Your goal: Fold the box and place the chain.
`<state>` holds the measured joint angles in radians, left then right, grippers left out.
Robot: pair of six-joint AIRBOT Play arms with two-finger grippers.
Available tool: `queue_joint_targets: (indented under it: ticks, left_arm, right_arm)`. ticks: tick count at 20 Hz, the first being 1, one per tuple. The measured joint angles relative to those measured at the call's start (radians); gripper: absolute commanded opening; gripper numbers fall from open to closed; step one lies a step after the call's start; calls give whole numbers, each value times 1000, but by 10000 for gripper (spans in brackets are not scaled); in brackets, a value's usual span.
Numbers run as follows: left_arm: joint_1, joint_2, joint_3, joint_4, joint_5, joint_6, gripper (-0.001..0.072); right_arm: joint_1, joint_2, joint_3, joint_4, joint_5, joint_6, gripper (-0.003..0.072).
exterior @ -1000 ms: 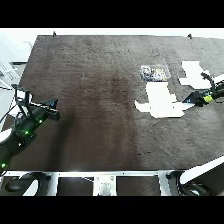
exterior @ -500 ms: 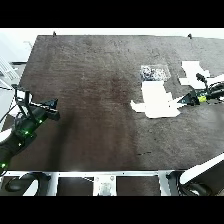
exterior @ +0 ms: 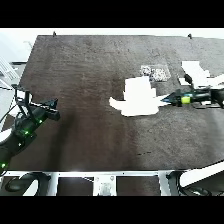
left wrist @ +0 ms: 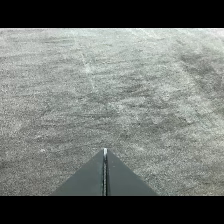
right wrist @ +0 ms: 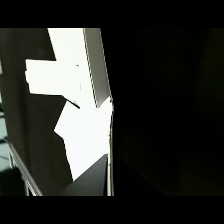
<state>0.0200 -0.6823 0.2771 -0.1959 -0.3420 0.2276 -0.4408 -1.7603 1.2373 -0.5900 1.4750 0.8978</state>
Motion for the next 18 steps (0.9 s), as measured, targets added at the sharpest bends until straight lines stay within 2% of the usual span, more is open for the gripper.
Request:
queue_joint_targets:
  ticks: [2, 4, 8, 12, 18]
  left_arm:
    - [0, 0, 0, 0, 0, 0, 24]
    - [0, 0, 0, 0, 0, 0, 24]
    - [0, 0, 0, 0, 0, 0, 24]
    - [0, 0, 0, 0, 0, 0, 24]
    - [0, 0, 0, 0, -10, 0, 24]
  right_arm:
    - [100, 45, -67, 74, -117, 10, 5]
    - [206, 64, -86, 113, -200, 27, 6]
    - [364, 31, -19, 136, -285, 61, 6]
    - [412, -11, 36, 77, -322, 115, 5]
    - [426, -25, 43, 22, -364, 153, 6]
